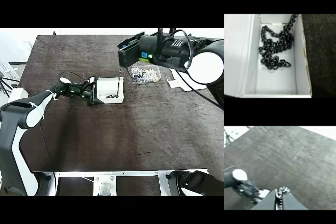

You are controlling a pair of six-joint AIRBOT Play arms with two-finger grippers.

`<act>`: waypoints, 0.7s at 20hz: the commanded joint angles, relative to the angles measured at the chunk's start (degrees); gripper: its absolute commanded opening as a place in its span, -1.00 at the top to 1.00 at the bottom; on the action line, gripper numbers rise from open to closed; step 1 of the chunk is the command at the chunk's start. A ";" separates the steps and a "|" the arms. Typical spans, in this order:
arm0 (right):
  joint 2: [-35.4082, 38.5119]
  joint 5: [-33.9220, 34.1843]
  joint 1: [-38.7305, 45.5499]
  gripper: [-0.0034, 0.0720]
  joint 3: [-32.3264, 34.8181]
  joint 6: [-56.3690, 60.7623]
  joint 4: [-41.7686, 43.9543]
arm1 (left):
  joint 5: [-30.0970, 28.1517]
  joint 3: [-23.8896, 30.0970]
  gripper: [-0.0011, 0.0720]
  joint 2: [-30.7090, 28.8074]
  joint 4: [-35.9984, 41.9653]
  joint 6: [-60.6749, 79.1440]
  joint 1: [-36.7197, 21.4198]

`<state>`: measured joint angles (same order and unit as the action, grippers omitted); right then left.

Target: Fold the box and place the chain.

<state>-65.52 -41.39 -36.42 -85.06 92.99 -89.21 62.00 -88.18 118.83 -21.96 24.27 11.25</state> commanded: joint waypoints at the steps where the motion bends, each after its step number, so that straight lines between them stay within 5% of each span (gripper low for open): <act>1: -0.31 -0.31 -3.80 0.90 0.13 4.44 -3.39 | 0.00 0.00 0.01 0.00 0.00 0.02 0.00; 14: -8.72 2.62 -3.61 0.90 5.27 14.82 -6.01 | 0.00 0.00 0.01 0.00 0.02 0.02 0.00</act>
<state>-71.46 -39.79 -40.07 -80.58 105.30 -94.89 62.00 -88.18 118.83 -21.93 24.29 11.25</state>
